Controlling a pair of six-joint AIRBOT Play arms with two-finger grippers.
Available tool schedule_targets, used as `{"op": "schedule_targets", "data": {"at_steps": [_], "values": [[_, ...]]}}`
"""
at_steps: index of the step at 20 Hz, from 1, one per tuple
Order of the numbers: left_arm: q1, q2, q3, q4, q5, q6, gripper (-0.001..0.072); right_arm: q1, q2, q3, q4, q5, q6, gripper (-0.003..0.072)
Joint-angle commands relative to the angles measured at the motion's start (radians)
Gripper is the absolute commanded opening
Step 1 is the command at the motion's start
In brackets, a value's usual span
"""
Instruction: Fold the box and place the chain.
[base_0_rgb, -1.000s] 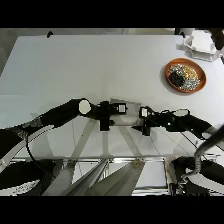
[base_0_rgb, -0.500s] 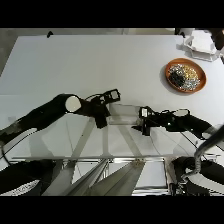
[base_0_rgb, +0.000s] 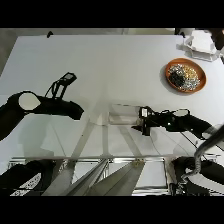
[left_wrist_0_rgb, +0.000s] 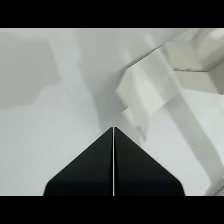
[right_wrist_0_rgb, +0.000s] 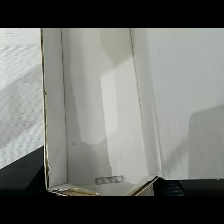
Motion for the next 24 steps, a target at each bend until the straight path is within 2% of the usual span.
{"op": "schedule_targets", "data": {"at_steps": [1,5,9,16,24], "values": [[0.091,-0.018,-0.094,-0.075,0.001,-0.091,0.0005,0.001,0.001,0.000,0.000,0.000,0.000,0.0436],[0.058,-0.161,-0.099,-0.233,0.055,-0.024,0.0004,0.001,0.001,0.000,0.000,0.000,0.000,0.0436],[0.008,-0.277,-0.099,-0.283,0.101,-0.021,0.0004,0.001,0.001,0.000,0.000,0.000,0.000,0.0436],[-0.076,-0.307,-0.099,-0.372,0.166,0.018,0.0005,0.001,0.001,0.000,0.000,0.000,0.000,0.0436],[-0.116,-0.288,-0.098,-0.451,0.174,0.088,0.0008,0.001,0.001,0.000,0.000,0.000,0.000,0.0436]]}}
